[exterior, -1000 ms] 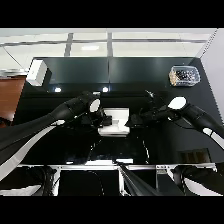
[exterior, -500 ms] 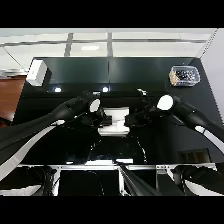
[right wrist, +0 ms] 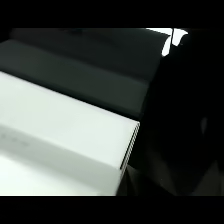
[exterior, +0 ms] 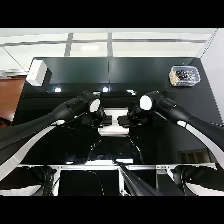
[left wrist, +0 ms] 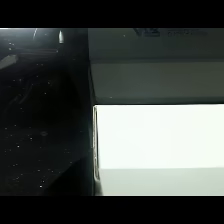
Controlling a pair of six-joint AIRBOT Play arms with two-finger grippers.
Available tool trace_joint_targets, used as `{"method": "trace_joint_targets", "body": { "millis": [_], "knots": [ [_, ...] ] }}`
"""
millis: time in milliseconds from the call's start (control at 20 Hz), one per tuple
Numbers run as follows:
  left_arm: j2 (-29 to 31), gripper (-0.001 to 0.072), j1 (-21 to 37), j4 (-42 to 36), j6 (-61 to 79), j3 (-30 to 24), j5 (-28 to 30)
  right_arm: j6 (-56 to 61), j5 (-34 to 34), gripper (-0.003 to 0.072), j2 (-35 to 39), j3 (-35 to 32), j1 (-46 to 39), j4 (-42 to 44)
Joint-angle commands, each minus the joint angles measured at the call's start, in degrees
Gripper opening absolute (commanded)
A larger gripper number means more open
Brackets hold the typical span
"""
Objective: Fold the box and place the chain.
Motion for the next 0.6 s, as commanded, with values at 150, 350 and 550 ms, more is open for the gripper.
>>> {"method": "trace_joint_targets", "body": {
  "millis": [150,350,550],
  "knots": [
    [0.00,0.0024,-0.02,0.17,0.04,0.04,-0.24,15.52,4.61,0.0293,-4.00,4.28,4.39,-13.64],
    [0.00,0.0024,-0.02,0.15,0.04,0.04,-0.24,19.26,6.38,0.0234,-6.19,4.57,6.58,-14.86],
    [0.00,0.0024,-0.02,0.17,0.17,0.04,-0.26,21.22,6.36,0.0234,-6.56,4.57,7.23,-15.04]
  ]
}}
